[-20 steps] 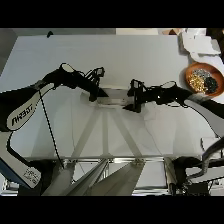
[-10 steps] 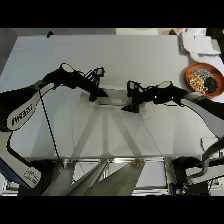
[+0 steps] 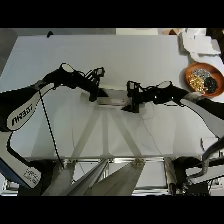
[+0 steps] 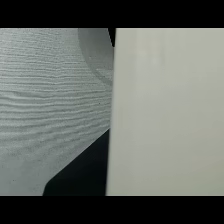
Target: Fold the box and place the chain.
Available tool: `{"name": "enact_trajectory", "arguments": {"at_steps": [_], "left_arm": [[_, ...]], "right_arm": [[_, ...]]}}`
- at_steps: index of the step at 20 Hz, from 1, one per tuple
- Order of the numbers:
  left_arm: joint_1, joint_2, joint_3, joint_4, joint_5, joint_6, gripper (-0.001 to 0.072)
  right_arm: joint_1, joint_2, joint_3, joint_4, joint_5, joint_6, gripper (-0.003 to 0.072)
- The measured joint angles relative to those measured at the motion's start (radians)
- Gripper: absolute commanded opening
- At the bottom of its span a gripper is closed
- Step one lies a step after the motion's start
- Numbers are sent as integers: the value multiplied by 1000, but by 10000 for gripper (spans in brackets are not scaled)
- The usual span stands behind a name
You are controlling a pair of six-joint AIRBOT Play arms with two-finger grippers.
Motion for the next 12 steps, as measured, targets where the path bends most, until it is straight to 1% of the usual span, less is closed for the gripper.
{"name": "enact_trajectory", "arguments": {"at_steps": [9,10,11,12], "left_arm": [[0,0,0,0,0,0,12],[0,0,0,0,0,0,12],[0,0,0,0,0,0,12],[0,0,0,0,0,0,12]], "right_arm": [[0,0,0,0,0,0,689],[0,0,0,0,0,0,673],[0,0,0,1,0,0,628],[0,0,0,2,0,0,558]]}}
